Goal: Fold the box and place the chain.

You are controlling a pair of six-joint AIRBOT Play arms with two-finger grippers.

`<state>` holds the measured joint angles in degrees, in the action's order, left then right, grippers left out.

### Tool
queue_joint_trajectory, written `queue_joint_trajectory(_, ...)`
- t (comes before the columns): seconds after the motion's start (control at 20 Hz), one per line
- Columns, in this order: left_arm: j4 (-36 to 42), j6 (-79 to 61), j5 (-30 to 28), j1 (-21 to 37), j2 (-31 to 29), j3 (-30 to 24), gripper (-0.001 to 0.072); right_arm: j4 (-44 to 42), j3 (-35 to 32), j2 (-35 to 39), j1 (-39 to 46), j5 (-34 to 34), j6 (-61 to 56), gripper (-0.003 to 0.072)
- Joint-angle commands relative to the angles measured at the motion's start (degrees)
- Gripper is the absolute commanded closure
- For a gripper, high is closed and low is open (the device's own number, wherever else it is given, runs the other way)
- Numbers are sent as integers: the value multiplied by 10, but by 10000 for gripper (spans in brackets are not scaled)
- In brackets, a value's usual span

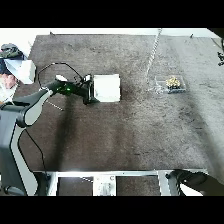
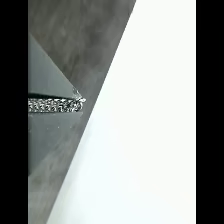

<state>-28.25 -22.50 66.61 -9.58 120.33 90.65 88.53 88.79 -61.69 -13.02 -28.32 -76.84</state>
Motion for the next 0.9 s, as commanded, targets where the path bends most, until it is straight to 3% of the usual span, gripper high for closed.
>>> queue_joint_trajectory(0.0, 0, 0, 0, 0, 0, 0, 386, -5, 3, -18, -55, -15, 4, 699)
queue_joint_trajectory(0.2, 0, 0, 0, 0, 0, 0, 386, -5, 3, -62, -91, -20, 4, 699)
queue_joint_trajectory(0.55, 0, 0, 0, 0, 0, 0, 386, -68, 3, -73, -95, 156, 4, 699)
queue_joint_trajectory(0.85, 0, 0, 0, 0, 0, 0, 386, -76, 4, -73, -95, 248, 3, 698)
